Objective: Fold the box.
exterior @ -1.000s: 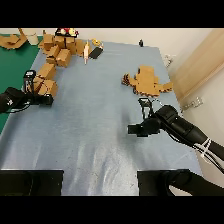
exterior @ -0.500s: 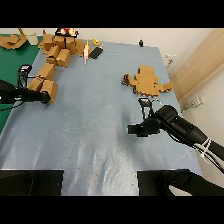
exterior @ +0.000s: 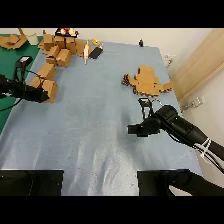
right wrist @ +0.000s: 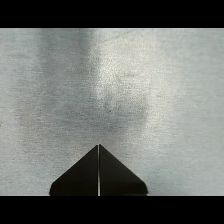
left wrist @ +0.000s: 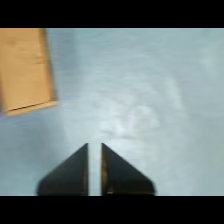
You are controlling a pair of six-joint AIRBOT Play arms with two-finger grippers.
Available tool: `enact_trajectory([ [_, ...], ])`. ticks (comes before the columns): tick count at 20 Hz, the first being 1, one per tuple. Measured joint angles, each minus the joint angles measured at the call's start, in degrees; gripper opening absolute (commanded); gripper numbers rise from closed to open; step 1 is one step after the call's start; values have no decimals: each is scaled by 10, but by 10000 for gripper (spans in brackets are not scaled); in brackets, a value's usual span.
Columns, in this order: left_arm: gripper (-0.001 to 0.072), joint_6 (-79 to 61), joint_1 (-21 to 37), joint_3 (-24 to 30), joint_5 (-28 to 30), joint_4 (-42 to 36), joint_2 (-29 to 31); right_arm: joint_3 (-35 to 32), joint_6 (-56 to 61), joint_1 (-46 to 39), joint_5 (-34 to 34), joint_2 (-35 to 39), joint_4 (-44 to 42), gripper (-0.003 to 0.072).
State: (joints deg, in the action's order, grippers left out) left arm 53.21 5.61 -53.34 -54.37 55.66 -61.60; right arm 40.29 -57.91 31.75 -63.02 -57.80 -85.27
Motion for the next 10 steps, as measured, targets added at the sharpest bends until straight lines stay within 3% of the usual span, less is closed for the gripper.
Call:
enact_trajectory([
  [3, 13, 2, -75, -1, -28, -39, 16, 0, 0, 0, 0, 0, 0, 5],
  [10, 13, 2, -209, -1, -9, -67, 18, 0, 0, 0, 0, 0, 0, 5],
])
